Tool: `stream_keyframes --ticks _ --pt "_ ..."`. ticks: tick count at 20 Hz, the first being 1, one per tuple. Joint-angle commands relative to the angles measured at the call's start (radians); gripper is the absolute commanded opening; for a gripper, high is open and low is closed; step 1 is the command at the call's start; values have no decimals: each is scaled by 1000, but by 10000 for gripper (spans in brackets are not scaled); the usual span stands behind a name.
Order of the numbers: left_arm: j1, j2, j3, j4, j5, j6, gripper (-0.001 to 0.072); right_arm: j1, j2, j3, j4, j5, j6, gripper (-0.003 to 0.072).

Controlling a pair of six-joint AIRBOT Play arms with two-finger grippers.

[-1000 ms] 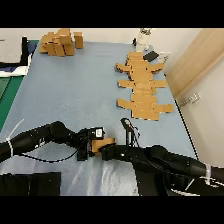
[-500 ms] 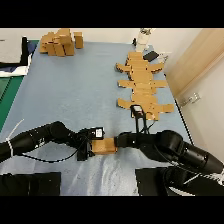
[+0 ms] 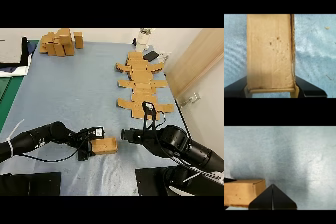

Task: Fold the box.

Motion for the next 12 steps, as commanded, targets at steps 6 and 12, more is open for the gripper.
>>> stream_keyframes --ticks 6,12 --pt "10 50 34 1 15 -101 374 -3 -31 2 -54 -7 76 3" --pt "197 68 68 32 36 -284 374 -5 -55 2 -80 -7 76 3"
